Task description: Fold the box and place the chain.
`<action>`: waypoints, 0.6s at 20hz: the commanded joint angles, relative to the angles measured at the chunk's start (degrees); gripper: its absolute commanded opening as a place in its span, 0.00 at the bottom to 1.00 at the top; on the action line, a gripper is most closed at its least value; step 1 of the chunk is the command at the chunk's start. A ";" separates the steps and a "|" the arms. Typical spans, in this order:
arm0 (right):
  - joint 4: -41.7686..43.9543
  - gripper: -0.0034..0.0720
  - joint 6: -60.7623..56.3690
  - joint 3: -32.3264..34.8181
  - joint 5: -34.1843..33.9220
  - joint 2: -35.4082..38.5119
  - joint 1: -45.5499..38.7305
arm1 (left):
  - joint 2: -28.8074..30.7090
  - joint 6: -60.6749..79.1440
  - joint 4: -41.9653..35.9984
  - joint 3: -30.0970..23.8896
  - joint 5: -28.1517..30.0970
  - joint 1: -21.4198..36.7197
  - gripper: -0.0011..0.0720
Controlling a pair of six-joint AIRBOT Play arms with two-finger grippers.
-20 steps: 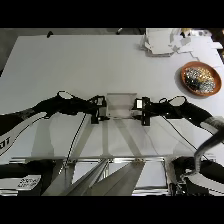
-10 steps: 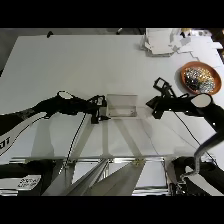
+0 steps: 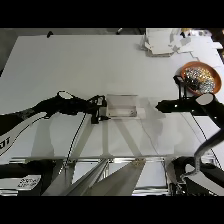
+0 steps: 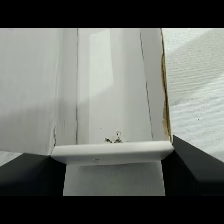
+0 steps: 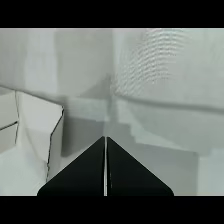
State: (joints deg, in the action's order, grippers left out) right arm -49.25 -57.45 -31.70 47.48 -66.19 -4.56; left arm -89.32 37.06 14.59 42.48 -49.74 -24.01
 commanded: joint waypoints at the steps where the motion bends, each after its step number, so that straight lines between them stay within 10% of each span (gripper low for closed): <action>1: 6.21 0.07 -1.09 -0.02 5.01 -5.66 0.57 | -0.02 0.02 0.02 0.04 0.00 -0.02 0.26; 10: 17.16 0.08 5.42 -0.09 5.92 -7.65 7.72 | -0.02 0.02 0.02 0.04 0.02 -0.02 0.26; 12: 16.90 0.23 5.46 -0.09 5.68 -4.85 7.72 | -0.02 0.02 0.02 0.04 0.00 -0.02 0.26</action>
